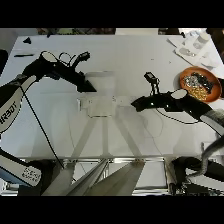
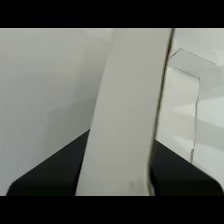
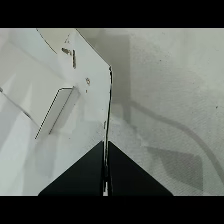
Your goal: Fold the box and place the chain.
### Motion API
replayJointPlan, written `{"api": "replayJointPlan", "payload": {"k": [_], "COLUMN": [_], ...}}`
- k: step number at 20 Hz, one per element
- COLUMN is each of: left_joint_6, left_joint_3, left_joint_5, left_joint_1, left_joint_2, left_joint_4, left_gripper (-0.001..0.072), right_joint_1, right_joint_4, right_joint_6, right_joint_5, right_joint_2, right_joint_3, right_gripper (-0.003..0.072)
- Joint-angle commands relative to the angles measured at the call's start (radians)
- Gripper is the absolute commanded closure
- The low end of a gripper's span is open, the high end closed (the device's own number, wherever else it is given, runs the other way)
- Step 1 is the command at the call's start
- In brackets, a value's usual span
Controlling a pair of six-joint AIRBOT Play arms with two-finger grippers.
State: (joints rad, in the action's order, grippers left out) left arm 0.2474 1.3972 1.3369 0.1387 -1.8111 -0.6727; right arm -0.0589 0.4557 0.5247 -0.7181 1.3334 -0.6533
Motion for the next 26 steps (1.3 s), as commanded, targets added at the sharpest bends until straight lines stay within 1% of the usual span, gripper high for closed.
{"api": "replayJointPlan", "payload": {"k": [1, 2, 3, 4, 5, 6, 7, 11, 16, 26], "left_joint_6": [-0.05, -0.05, -0.05, -0.05, -0.05, -0.05, -0.053, -0.053, -0.052, -0.053], "left_joint_3": [-0.004, -0.004, -0.004, -0.004, -0.004, -0.004, -0.004, -0.004, -0.004, -0.004], "left_joint_5": [-0.012, -0.013, -0.013, -0.009, -0.002, 0.001, 0.003, 0.008, 0.042, 0.039], "left_joint_1": [0.002, 0.002, 0.002, 0.002, 0.002, 0.002, 0.002, 0.002, 0.002, 0.002], "left_joint_2": [0.0, 0.0, 0.0, 0.0, 0.0, 0.0, 0.0, 0.0, 0.0, 0.0], "left_joint_4": [0.005, -0.01, -0.018, -0.021, -0.024, -0.024, -0.024, -0.024, -0.023, -0.023], "left_gripper": [0.0417, 0.0314, 0.0307, 0.039, 0.052, 0.0672, 0.0701, 0.0701, 0.0698, 0.0698], "right_joint_1": [-0.001, -0.001, -0.001, -0.001, -0.001, -0.001, -0.001, -0.001, -0.001, -0.001], "right_joint_4": [0.0, 0.0, 0.0, 0.0, 0.0, 0.0, 0.0, 0.0, 0.0, 0.0], "right_joint_6": [0.0, 0.0, 0.0, 0.0, 0.0, 0.0, 0.0, 0.0, 0.0, 0.0], "right_joint_5": [0.0, 0.0, 0.0, 0.0, 0.0, 0.0, 0.0, 0.0, 0.0, 0.0], "right_joint_2": [-0.001, -0.001, -0.001, -0.001, -0.001, -0.001, -0.001, -0.001, -0.001, -0.001], "right_joint_3": [0.0, 0.0, 0.0, 0.0, 0.0, 0.0, 0.0, 0.0, 0.0, 0.0], "right_gripper": [0.0676, 0.0676, 0.0676, 0.0676, 0.0676, 0.0676, 0.0676, 0.0676, 0.0676, 0.0676]}}
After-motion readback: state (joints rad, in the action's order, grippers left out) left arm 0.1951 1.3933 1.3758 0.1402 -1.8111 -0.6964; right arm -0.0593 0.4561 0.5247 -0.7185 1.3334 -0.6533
